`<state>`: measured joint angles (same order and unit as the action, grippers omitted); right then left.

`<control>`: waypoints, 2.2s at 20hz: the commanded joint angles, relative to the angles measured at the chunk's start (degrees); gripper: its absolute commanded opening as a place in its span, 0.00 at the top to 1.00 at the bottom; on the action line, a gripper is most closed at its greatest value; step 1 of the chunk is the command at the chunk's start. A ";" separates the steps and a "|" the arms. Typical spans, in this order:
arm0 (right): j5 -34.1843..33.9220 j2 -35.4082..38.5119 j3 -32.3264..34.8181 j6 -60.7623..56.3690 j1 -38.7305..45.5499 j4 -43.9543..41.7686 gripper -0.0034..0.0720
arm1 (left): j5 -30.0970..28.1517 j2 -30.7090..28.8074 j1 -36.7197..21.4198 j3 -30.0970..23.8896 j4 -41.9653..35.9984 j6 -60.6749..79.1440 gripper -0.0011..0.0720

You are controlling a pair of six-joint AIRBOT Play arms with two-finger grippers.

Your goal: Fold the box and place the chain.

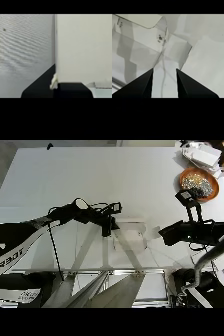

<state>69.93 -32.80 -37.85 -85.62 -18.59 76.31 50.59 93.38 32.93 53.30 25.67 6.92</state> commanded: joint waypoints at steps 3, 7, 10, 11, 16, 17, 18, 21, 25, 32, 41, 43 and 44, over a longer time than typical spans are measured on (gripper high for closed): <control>-0.70 0.04 0.02 0.04 0.02 -0.02 0.54 | -1.01 0.13 0.02 -0.02 -1.92 0.57 0.98; -0.68 0.04 0.02 0.04 0.02 -0.02 0.54 | -1.09 0.11 0.02 -0.02 -1.92 0.57 0.98; -0.68 0.04 0.02 0.04 0.02 -0.02 0.54 | -1.09 0.11 0.02 -0.02 -1.90 0.59 0.98; -0.68 0.04 0.02 0.04 0.02 -0.02 0.54 | -1.09 0.11 0.02 -0.02 -1.88 0.59 0.98; -0.68 0.04 0.02 0.02 0.02 -0.02 0.54 | -1.14 0.11 0.04 -0.02 -1.49 0.57 0.98; -0.68 0.04 0.02 0.04 0.02 -0.02 0.54 | -1.11 0.11 0.04 0.00 -0.76 0.55 0.98; -0.68 0.04 0.02 0.02 0.02 -0.02 0.54 | -1.05 0.09 0.04 0.02 0.13 0.35 0.98; -0.68 0.04 0.02 0.02 0.02 -0.02 0.54 | -1.57 -0.46 0.44 0.04 4.85 -1.03 0.98; -0.70 0.04 0.02 0.04 0.02 -0.02 0.54 | -2.86 -0.72 1.68 0.04 7.80 -2.14 0.98; -0.66 0.04 0.02 0.04 0.02 -0.02 0.54 | -3.21 -0.72 1.73 0.85 8.17 -1.57 0.98; -0.68 0.04 0.02 0.11 0.02 0.00 0.54 | -3.28 -0.66 1.68 3.65 10.47 -1.60 0.98; -0.66 0.04 0.02 0.11 0.02 -0.02 0.54 | -3.28 -0.66 1.68 3.65 10.47 -1.60 0.98; -0.61 0.04 0.02 0.13 0.02 -0.02 0.54 | -3.28 -0.63 1.68 3.67 10.47 -1.60 0.98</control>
<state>69.23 -32.80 -37.85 -85.52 -18.59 76.31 47.22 92.73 34.63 56.82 35.79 5.32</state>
